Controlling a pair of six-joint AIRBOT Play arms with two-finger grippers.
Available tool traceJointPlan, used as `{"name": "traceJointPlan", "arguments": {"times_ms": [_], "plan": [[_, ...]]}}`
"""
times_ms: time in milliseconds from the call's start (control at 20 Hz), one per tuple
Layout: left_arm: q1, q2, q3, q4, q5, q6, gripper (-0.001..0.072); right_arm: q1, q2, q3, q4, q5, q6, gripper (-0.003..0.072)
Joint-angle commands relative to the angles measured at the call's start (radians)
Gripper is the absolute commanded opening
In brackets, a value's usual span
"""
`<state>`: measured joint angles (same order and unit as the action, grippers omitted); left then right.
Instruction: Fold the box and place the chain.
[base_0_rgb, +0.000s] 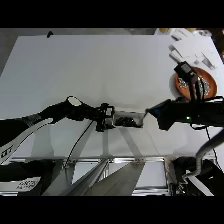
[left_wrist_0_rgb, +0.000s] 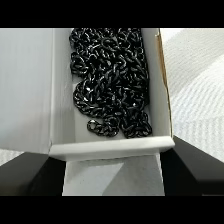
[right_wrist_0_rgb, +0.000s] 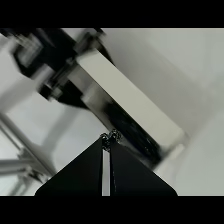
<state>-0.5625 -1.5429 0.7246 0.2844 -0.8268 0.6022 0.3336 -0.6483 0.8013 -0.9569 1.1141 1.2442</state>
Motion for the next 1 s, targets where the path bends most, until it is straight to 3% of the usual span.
{"name": "traceJointPlan", "arguments": {"times_ms": [0,300,350,400,450,700,800,950], "plan": [[0.0,0.0,0.0,0.0,0.0,0.0,0.0069,0.004,-0.043,-0.019,0.167,-0.097,-0.105,0.0014],[0.0,0.0,0.0,0.0,0.0,0.0,0.0069,0.127,-0.272,-0.06,0.166,-0.122,-0.237,0.0017],[0.0,0.0,0.0,0.0,0.0,0.0,0.0069,0.144,-0.304,-0.059,0.154,-0.144,-0.236,0.0053],[0.0,0.0,0.0,0.0,0.0,0.0,0.0069,0.153,-0.333,-0.055,0.146,-0.157,-0.235,0.0175],[0.0,0.0,0.0,0.0,0.0,0.0,0.0069,0.152,-0.36,-0.04,0.142,-0.15,-0.227,0.0234],[0.0,0.0,0.0,0.0,0.0,0.0,0.0069,0.148,-0.436,0.197,-0.001,-0.068,-0.221,0.02],[0.0,0.0,0.0,0.0,0.0,0.0,0.0069,0.148,-0.452,0.275,-0.082,-0.073,-0.233,0.0061],[0.0,0.0,0.0,0.0,0.0,0.0,0.0069,0.136,-0.481,0.284,-0.205,-0.104,-0.229,0.0015]]}}
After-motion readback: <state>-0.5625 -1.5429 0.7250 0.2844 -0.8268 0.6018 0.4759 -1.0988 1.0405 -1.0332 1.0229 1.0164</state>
